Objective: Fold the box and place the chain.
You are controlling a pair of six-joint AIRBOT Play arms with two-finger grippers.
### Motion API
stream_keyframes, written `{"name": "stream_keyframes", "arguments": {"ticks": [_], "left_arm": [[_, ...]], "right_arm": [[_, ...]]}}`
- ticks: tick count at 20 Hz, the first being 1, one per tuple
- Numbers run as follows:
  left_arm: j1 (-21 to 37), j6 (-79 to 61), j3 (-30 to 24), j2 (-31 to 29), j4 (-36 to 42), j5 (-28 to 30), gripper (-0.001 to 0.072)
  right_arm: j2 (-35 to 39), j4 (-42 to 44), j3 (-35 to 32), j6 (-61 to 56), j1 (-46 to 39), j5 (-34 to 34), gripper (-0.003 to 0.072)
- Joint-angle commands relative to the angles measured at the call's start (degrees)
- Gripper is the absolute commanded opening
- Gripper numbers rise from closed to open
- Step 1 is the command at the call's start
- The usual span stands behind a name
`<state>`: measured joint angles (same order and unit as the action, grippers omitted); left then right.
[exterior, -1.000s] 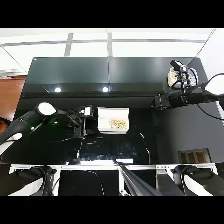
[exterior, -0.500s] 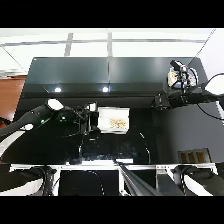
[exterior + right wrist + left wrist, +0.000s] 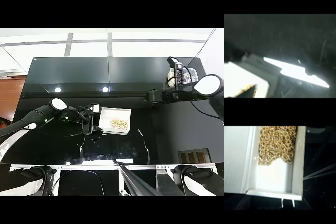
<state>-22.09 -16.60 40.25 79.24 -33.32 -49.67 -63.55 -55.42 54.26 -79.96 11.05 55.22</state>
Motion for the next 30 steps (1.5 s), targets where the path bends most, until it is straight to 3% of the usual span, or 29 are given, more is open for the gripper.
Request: {"name": "stream_keyframes", "arguments": {"ticks": [1, 4, 8, 12, 26, 28, 30], "left_arm": [[-0.87, -0.11, 0.07, 0.07, -0.28, -0.15, 0.0395], [-0.87, -0.11, 0.07, 0.04, -0.26, -0.15, 0.0395], [-0.87, -0.11, 0.07, 0.04, -0.26, -0.11, 0.0395], [-0.87, -0.11, 0.07, 0.04, -0.24, 0.0, 0.0395], [-0.87, -0.11, 0.07, 0.04, -0.26, 0.04, 0.0396], [-0.87, -0.11, 0.07, 0.04, -0.24, 0.04, 0.0396], [-0.87, -0.11, 0.07, 0.04, -0.24, 0.04, 0.0396]], "right_arm": [[-5.66, 6.08, -0.09, 0.79, 4.2, -8.07, 0.0678], [-9.33, 7.17, -0.09, 9.88, 8.85, -5.2, 0.0677], [-8.55, 7.17, 1.4, 33.81, 11.21, 4.59, 0.0677], [-7.06, 7.93, 3.17, 47.1, 11.3, 9.09, 0.0677], [-12.2, 3.04, 3.06, 50.25, 17.29, 7.69, 0.0676], [-12.26, 3.3, 3.06, 50.23, 17.62, 7.58, 0.0645], [-12.26, 3.3, 3.06, 50.21, 17.68, 8.52, 0.0425]]}}
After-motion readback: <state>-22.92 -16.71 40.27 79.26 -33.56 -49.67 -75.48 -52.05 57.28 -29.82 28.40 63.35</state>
